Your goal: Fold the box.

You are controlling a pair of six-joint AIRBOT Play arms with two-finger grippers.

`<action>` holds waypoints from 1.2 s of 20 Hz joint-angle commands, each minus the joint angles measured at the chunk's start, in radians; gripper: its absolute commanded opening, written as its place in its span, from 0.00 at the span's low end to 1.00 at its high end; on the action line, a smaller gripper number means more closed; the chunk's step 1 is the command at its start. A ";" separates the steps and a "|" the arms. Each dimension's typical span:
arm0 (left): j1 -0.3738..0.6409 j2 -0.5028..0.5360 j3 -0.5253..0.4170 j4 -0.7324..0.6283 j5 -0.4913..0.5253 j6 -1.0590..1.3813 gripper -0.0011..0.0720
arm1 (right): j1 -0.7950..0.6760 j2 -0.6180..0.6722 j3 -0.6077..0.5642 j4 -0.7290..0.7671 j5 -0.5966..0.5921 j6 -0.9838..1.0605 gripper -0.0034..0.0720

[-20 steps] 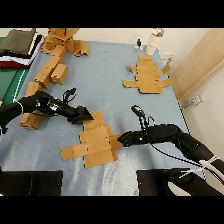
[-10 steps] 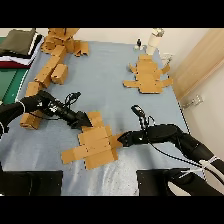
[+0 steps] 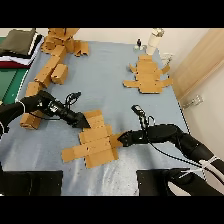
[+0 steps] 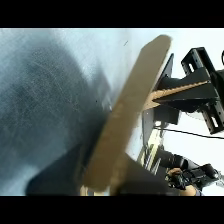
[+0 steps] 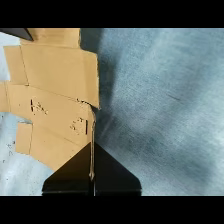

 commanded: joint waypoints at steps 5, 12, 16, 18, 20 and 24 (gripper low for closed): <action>0.000 -0.001 0.001 -0.035 0.003 0.064 0.15 | 0.001 0.000 0.000 -0.003 0.000 0.000 0.05; 0.000 -0.001 0.001 -0.036 -0.007 0.072 0.16 | 0.001 0.000 0.000 -0.003 0.000 0.000 0.05; -0.016 -0.001 0.001 -0.066 0.000 0.102 0.16 | 0.001 -0.001 0.000 -0.003 0.000 0.000 0.05; -0.041 -0.001 0.001 -0.069 0.005 0.134 0.03 | 0.001 -0.001 0.000 -0.003 0.000 0.000 0.05; -0.057 0.000 0.001 -0.065 0.018 0.147 0.03 | 0.001 -0.001 0.000 -0.008 0.001 0.000 0.14; -0.055 0.001 0.002 -0.058 0.018 0.148 0.03 | -0.031 0.002 0.032 -0.169 -0.004 0.109 0.59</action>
